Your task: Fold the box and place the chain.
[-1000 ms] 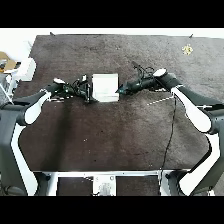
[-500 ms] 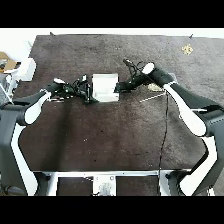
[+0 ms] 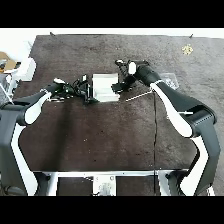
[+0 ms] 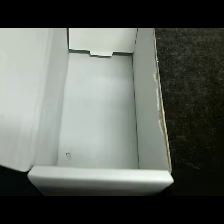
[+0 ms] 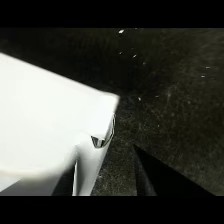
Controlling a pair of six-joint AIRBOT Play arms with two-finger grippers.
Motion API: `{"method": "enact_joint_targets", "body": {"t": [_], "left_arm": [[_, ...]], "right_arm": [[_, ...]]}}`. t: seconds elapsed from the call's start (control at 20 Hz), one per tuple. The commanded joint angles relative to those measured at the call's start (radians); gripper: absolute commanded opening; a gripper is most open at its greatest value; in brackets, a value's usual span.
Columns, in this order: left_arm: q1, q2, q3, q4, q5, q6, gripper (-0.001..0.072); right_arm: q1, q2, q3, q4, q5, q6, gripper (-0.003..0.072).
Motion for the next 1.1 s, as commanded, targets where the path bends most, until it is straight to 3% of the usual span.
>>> {"method": "enact_joint_targets", "body": {"t": [0.0,0.15,0.2,0.45,0.55,0.7,0.75,0.9,0.95,1.05], "left_arm": [[0.000,0.000,0.000,0.000,0.000,0.000,0.0170],[0.000,0.000,0.000,0.000,0.000,0.000,0.0171],[0.000,0.000,0.000,0.000,-0.001,0.000,0.0171],[0.000,0.000,0.000,0.000,0.000,0.000,0.0171],[0.000,0.000,0.000,0.000,0.000,0.000,0.0171],[0.000,0.000,0.000,0.000,0.000,0.000,0.0171],[0.000,0.000,0.000,0.000,0.000,0.000,0.0171],[0.000,0.000,0.000,0.000,0.000,0.000,0.0171],[0.000,0.000,0.000,0.000,0.000,0.000,0.0171],[0.000,0.000,0.000,0.000,0.000,0.000,0.0171]], "right_arm": [[0.050,-0.021,0.039,-0.161,0.040,0.133,0.0394],[0.067,-0.031,0.039,-0.187,0.022,0.209,0.0358],[0.070,-0.036,0.039,-0.188,0.020,0.233,0.0315],[0.108,-0.063,0.039,-0.246,0.008,0.316,0.0312],[0.116,-0.063,0.039,-0.255,-0.011,0.348,0.0251],[0.115,-0.063,0.039,-0.282,-0.010,0.409,0.0249],[0.115,-0.063,0.039,-0.281,-0.013,0.421,0.0191],[0.117,-0.063,0.039,-0.282,-0.026,0.452,0.0132],[0.117,-0.063,0.039,-0.289,-0.021,0.462,0.0072],[0.117,-0.063,0.039,-0.299,0.008,0.492,0.0065]]}}
